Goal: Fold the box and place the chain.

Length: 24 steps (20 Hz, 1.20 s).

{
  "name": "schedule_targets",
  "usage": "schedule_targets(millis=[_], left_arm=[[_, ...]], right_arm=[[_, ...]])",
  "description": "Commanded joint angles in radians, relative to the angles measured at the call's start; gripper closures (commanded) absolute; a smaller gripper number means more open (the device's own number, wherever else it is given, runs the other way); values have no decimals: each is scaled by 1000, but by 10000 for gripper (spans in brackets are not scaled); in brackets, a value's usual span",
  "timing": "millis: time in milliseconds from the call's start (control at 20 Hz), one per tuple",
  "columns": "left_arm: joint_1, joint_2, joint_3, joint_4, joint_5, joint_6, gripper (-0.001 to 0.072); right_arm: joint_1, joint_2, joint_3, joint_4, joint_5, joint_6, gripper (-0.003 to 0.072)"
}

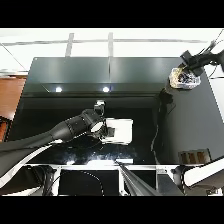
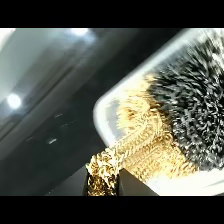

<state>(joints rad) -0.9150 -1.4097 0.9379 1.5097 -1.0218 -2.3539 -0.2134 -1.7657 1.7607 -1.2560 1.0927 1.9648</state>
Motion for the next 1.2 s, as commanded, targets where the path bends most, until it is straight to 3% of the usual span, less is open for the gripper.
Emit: schedule_targets(millis=[0, 300, 450, 750, 900, 1150], left_arm=[[0, 0, 1, 0, 0, 0, 682], [0, 0, 1, 0, -4, 0, 682], [0, 0, 1, 0, -2, 0, 682], [0, 0, 1, 0, -1, 0, 682], [0, 0, 1, 0, -8, 0, 682], [0, 0, 1, 0, -8, 0, 682]], right_arm=[[-1, 150, 5, 6, 43, -157, 646], [0, 413, 5, 4, 112, -282, 647], [9, 548, 2, 34, 290, -406, 648], [123, 882, -213, 93, 329, -486, 649], [208, 993, -290, 173, 353, -485, 649], [316, 1021, -298, 460, 423, -484, 649]])
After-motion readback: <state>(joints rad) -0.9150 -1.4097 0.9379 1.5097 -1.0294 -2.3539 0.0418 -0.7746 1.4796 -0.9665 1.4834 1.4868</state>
